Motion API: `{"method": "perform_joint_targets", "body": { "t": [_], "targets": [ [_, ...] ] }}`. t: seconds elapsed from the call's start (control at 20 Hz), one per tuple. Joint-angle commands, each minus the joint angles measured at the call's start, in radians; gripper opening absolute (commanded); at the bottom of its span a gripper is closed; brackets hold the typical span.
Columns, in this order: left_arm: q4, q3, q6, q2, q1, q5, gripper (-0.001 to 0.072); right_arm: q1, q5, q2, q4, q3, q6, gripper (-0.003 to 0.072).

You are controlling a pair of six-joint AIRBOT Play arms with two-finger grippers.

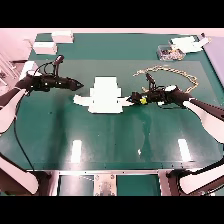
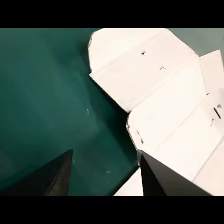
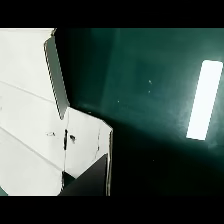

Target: Fold the box and place the chain.

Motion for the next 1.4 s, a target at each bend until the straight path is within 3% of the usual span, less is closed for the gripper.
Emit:
{"method": "perform_joint_targets", "body": {
  "t": [0.0,0.1,0.3,0.65,1.35],
  "targets": [
    [0.040,0.087,-0.082,-0.076,0.000,-0.140,0.0494,0.000,0.000,0.000,0.002,0.001,-0.002,0.0006],
    [0.035,0.088,-0.080,-0.089,-0.003,-0.137,0.0562,0.000,0.000,0.000,0.002,0.001,-0.002,0.0006],
    [0.040,0.108,-0.069,-0.116,-0.050,-0.102,0.0562,0.000,-0.001,0.000,0.002,0.001,-0.002,0.0007],
    [0.040,0.239,-0.079,-0.190,-0.134,-0.092,0.0562,-0.001,-0.001,0.000,0.001,0.001,-0.002,0.0007],
    [0.031,0.254,-0.070,-0.234,-0.134,-0.126,0.0560,-0.003,-0.001,0.000,0.001,0.003,-0.002,0.0007]
  ]
}}
